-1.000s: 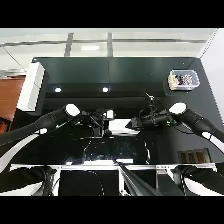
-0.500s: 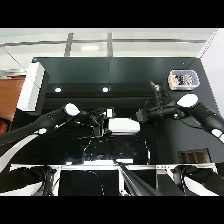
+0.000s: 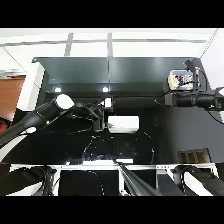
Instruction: Fold the box and place the chain.
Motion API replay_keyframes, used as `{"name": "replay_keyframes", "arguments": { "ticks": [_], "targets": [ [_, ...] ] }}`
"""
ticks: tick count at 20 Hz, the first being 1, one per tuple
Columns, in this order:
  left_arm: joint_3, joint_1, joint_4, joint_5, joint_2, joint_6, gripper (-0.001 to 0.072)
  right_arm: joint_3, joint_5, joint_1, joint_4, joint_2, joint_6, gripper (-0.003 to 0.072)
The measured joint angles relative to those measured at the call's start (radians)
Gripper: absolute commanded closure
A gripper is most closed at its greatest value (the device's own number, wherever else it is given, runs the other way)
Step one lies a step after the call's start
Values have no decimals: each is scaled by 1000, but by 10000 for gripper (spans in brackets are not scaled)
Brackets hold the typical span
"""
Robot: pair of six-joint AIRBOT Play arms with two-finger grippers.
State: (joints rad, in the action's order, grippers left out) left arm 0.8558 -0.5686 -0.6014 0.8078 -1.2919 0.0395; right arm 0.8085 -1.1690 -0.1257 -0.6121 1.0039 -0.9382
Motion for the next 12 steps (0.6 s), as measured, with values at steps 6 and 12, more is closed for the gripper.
{"name": "replay_keyframes", "arguments": {
  "ticks": [6,12],
  "targets": [
    [192,-105,26,-11,-185,-167,-2,2,0,-30,-30,-7,-1,671],
    [290,-148,-37,26,-296,-301,-2,3,2,-34,-76,-8,-1,671]
  ]
}}
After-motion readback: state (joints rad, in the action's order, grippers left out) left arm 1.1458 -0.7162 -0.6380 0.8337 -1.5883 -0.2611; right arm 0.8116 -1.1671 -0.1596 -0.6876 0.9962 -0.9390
